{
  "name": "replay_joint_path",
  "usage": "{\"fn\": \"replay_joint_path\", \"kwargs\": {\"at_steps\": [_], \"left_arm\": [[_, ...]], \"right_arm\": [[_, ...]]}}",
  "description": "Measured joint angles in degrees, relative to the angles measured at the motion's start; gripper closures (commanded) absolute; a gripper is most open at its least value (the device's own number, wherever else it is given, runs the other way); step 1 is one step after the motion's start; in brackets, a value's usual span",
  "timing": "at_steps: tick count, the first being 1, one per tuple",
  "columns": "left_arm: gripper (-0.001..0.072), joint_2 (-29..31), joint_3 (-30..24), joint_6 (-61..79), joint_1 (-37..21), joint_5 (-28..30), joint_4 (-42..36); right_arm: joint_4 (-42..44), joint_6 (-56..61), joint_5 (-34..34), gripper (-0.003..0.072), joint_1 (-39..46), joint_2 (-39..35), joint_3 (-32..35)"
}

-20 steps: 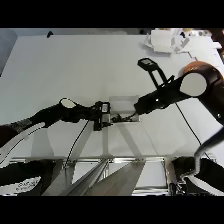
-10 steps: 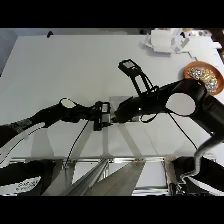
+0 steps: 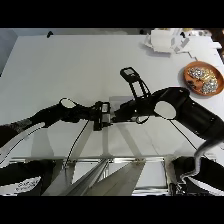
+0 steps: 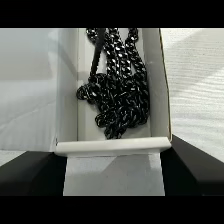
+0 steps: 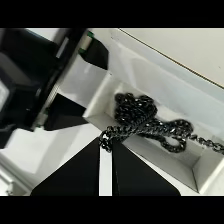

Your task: Fold the box and place the chain.

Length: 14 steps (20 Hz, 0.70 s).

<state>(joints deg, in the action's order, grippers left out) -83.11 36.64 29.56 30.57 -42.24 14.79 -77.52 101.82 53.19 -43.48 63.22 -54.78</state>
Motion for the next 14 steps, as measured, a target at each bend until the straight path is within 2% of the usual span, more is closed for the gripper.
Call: {"fn": "replay_joint_path", "kwargs": {"at_steps": [1, 6, 14], "left_arm": [[0.0597, 0.0, 0.0, 0.0, 0.0, 0.0, 0.0], [0.0597, 0.0, 0.0, 0.0, 0.0, 0.0, 0.0], [0.0597, 0.0, 0.0, 0.0, 0.0, 0.0, 0.0]], "right_arm": [[-0.3, 0.1, -0.3, 0.0483, 0.0, 0.9, 0.5], [-0.5, 0.0, 0.5, 0.0482, 1.2, 3.9, 0.4], [-0.4, -8.0, 13.8, 0.0486, 17.3, 4.0, -9.3]]}}
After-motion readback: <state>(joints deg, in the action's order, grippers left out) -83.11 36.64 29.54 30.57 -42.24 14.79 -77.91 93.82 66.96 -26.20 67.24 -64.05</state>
